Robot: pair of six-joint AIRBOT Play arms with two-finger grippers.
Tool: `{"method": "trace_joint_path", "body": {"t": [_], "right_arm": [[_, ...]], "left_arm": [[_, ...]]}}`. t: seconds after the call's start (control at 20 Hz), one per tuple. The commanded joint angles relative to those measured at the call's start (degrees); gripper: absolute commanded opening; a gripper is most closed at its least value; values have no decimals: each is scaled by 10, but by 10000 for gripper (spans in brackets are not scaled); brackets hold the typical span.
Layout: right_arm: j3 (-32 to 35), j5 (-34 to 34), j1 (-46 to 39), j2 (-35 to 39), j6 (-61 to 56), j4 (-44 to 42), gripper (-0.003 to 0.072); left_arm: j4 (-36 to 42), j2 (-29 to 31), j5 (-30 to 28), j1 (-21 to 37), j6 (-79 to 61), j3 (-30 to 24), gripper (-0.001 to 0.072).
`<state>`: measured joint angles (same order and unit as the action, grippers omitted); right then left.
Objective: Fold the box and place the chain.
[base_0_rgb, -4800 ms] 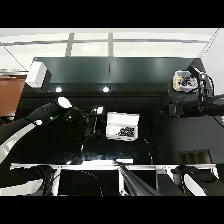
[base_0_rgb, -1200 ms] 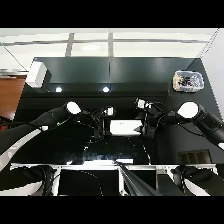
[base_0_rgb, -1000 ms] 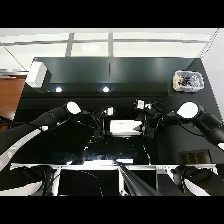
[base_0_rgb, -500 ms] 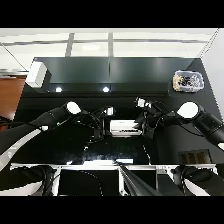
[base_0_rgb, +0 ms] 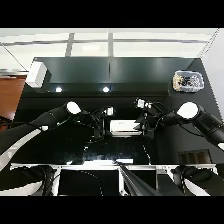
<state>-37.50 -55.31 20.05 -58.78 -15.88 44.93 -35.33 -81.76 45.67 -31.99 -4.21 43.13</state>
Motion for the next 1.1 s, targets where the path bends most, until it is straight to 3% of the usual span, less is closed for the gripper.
{"method": "trace_joint_path", "body": {"t": [0.0,0.05,0.2,0.3,0.35,1.05], "right_arm": [[0,-2,1,0,0,1,355],[0,-1,1,0,0,1,399],[0,-1,1,0,0,1,390],[0,-1,1,0,0,1,276],[0,-1,1,0,0,1,266],[1,-2,1,0,0,1,278]], "left_arm": [[0,0,0,0,0,0,397],[0,0,0,0,0,0,397],[0,0,0,0,0,0,397],[0,0,0,0,0,0,397],[0,0,0,0,0,0,397],[0,0,0,0,0,0,398]]}}
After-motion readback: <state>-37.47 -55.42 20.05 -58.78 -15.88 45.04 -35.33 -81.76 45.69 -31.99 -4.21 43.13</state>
